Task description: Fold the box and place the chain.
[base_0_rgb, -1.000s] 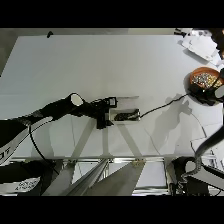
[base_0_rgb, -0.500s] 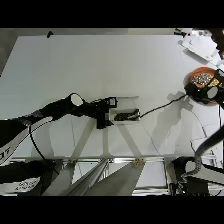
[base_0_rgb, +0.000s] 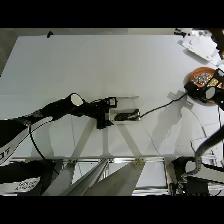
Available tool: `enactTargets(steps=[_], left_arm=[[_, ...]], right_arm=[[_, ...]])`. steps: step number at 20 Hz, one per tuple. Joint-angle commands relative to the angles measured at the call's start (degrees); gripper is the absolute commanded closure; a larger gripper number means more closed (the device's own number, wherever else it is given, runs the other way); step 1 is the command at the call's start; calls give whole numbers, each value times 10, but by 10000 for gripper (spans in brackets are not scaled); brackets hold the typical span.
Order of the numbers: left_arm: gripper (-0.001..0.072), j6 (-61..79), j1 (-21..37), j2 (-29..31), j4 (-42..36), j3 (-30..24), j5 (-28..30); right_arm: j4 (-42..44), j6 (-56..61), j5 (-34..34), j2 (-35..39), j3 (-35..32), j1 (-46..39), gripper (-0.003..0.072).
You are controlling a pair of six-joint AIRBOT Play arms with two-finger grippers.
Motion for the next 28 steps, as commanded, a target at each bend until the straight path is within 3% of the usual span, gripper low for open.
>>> enactTargets(steps=[1, 7, 10, 18, 23, 28], left_arm=[[376, 0, 0, 0, 0, 0, 0], [376, 0, 0, 0, 0, 0, 0], [376, 0, 0, 0, 0, 0, 0], [376, 0, 0, 0, 0, 0, 0], [376, 0, 0, 0, 0, 0, 0], [376, 0, 0, 0, 0, 0, 0]], right_arm=[[-4, -4, -3, -1, 0, 0, 674], [-9, -5, 2, 2, 0, 11, 675], [-8, -60, 18, 36, 0, 43, 675], [41, -194, 249, 314, 0, 140, 678], [113, -200, 277, 481, 0, 203, 678], [178, -199, 276, 568, 2, 269, 676]])
